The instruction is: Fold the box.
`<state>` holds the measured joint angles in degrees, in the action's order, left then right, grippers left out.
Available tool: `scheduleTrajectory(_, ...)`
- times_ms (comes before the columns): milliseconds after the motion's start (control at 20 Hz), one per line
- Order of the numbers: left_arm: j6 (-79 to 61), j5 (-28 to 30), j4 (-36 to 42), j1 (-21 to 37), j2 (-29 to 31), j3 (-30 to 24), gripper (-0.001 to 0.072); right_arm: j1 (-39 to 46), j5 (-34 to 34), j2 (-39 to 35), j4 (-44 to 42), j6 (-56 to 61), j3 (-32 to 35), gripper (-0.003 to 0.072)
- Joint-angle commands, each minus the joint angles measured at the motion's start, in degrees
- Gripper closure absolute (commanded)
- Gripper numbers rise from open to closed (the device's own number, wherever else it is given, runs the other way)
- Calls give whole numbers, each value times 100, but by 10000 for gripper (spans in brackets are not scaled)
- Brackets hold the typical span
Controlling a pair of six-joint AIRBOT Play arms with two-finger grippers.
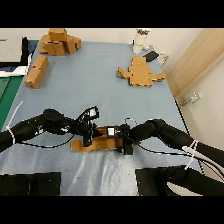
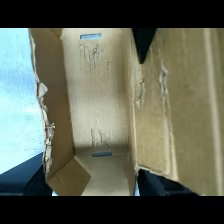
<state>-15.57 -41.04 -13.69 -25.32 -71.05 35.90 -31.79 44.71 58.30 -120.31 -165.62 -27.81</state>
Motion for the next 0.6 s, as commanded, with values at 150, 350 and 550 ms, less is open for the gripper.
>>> scheduleTrajectory(150, 0, 0, -2, -2, -2, 0, 698, 4, -90, 31, 72, -48, -2, 104)
scheduleTrajectory(350, 0, 0, -2, -2, -2, 0, 698, 4, -83, 50, 208, -48, 0, 105)
scheduleTrajectory(550, 0, 0, -2, -2, -2, 0, 698, 0, -120, 63, 199, -46, -2, 107)
